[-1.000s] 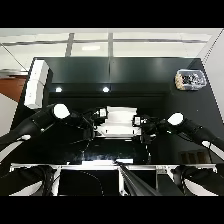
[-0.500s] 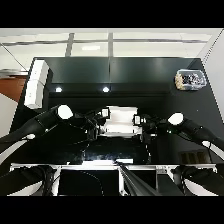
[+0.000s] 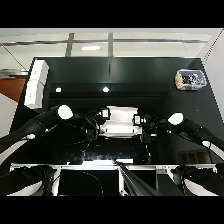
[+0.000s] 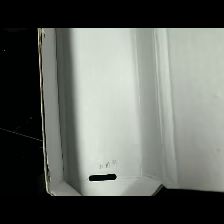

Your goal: Fold the box and place the chain.

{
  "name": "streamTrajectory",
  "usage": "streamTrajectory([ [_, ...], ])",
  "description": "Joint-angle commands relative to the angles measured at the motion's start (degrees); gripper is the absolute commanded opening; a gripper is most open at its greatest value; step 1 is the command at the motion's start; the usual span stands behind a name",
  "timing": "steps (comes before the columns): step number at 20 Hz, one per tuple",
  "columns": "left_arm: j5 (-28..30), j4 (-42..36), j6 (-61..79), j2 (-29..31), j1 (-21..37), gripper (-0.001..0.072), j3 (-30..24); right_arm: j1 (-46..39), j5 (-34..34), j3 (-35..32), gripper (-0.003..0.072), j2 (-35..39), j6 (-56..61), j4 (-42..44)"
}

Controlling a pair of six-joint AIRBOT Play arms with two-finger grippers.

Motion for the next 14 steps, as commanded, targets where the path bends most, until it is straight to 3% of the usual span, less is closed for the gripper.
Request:
streamTrajectory([
  [1, -0.1, 2.2, 0.6, 0.0, -0.1, 0.0431, 0.0, 0.0, 0.0, 0.0, 0.0436, 0.0, 0.0, 0.0],
  [9, 4.0, 2.1, 2.3, -0.2, -3.8, 0.0424, 0.0, 0.0, 0.0, 0.0, 0.0436, 0.0, 0.0, 0.0],
  [12, 5.5, 0.5, 2.0, -0.2, -3.9, 0.035, 0.0, 0.0, 0.0, 0.0, 0.0436, 0.0, 0.0, 0.0],
  [14, 5.6, -1.5, 2.0, -0.2, -3.9, 0.0337, 0.0, 0.0, 0.0, 0.0, 0.0436, 0.0, 0.0, 0.0],
])
